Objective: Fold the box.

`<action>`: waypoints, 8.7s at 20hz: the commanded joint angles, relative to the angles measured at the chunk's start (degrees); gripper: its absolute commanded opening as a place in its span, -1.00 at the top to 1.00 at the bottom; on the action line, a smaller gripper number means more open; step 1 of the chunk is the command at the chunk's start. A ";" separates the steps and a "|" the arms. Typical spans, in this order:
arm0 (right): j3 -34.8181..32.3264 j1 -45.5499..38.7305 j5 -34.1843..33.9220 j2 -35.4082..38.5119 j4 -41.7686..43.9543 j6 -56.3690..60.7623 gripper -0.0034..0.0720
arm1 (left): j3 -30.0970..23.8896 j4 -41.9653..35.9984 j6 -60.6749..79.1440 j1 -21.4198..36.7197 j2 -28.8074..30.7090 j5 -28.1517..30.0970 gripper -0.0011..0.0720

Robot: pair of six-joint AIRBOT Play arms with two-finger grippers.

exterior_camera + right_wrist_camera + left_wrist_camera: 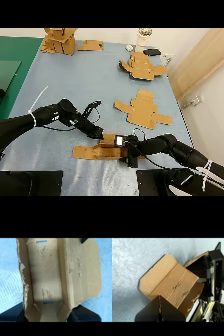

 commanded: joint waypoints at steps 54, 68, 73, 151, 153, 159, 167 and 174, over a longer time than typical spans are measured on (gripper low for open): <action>0.02 0.02 0.00 -0.02 0.00 0.02 -0.65 | -13.49 6.91 49.68 -16.15 17.05 17.22 0.88; 0.02 0.02 0.00 -0.02 0.00 0.02 -0.65 | -14.97 4.94 49.96 -16.63 17.07 17.44 -0.64; 0.02 0.02 0.00 -0.02 0.00 0.02 -0.65 | -14.95 17.51 36.15 -16.61 19.28 16.22 0.94; 0.02 0.02 0.00 -0.02 0.00 0.02 -0.65 | -11.63 22.43 -44.94 -18.53 21.31 17.42 -0.42; 0.02 0.02 0.00 -0.02 0.00 0.02 -0.65 | -9.09 27.54 -51.49 -20.90 19.21 16.92 -0.42; 0.02 0.02 0.00 -0.02 0.00 0.02 -0.65 | -2.16 44.41 -73.24 -26.32 14.29 9.88 -0.41; 0.02 0.02 0.00 -0.02 0.00 0.02 -0.65 | 5.09 55.54 -89.02 -31.43 10.27 1.25 -0.41; 0.02 0.02 0.00 -0.02 0.00 0.02 -0.65 | 8.15 55.80 -93.26 -34.23 4.44 -3.39 -0.41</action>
